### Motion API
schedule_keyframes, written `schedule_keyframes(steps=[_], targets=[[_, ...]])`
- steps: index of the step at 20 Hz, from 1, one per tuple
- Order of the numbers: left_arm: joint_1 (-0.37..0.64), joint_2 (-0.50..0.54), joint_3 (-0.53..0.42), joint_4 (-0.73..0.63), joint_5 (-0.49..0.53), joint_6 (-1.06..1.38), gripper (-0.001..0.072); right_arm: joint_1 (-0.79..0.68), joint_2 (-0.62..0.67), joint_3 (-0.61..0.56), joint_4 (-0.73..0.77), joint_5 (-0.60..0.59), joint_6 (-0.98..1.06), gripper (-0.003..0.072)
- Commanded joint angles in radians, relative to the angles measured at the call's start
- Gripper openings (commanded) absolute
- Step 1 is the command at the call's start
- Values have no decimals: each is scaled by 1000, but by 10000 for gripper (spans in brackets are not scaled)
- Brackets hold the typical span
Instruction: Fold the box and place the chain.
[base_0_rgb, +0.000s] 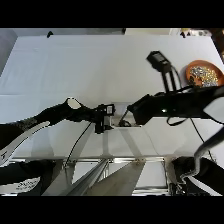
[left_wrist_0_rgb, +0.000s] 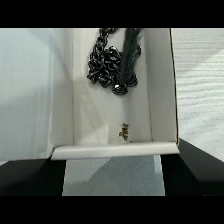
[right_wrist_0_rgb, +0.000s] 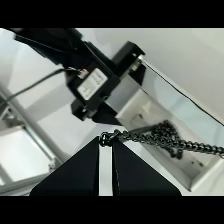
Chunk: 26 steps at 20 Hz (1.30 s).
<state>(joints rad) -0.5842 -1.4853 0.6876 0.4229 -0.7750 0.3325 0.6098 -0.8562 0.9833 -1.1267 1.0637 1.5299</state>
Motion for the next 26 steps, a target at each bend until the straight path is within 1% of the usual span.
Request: schedule_keyframes(steps=[1,3,6,8,9,11,13,19,21,23,25,26], targets=[[1,1,0,0,1,0,273,26,-72,-14,-73,-25,18,25],[1,1,0,0,0,0,273,34,-90,-58,-72,-61,44,25],[1,1,0,0,0,0,273,60,-109,-164,-69,-165,63,25],[1,1,0,0,0,0,273,84,-145,-214,-69,-224,63,26],[1,1,0,0,0,0,273,98,-172,-227,-69,-229,63,26],[1,1,0,0,0,0,273,124,-222,-234,-69,-236,63,26],[1,1,0,0,0,0,273,137,-253,-234,-69,-267,63,26],[1,1,0,0,0,0,273,136,-257,-234,-74,-315,77,29],[1,1,0,0,0,0,273,136,-257,-234,-74,-316,95,132],[1,1,0,0,0,0,273,136,-249,-233,-74,-301,95,144],[1,1,0,0,0,0,273,136,-212,-229,-78,-284,93,150],[1,1,0,0,0,0,273,134,-179,-225,-89,-274,93,208]])
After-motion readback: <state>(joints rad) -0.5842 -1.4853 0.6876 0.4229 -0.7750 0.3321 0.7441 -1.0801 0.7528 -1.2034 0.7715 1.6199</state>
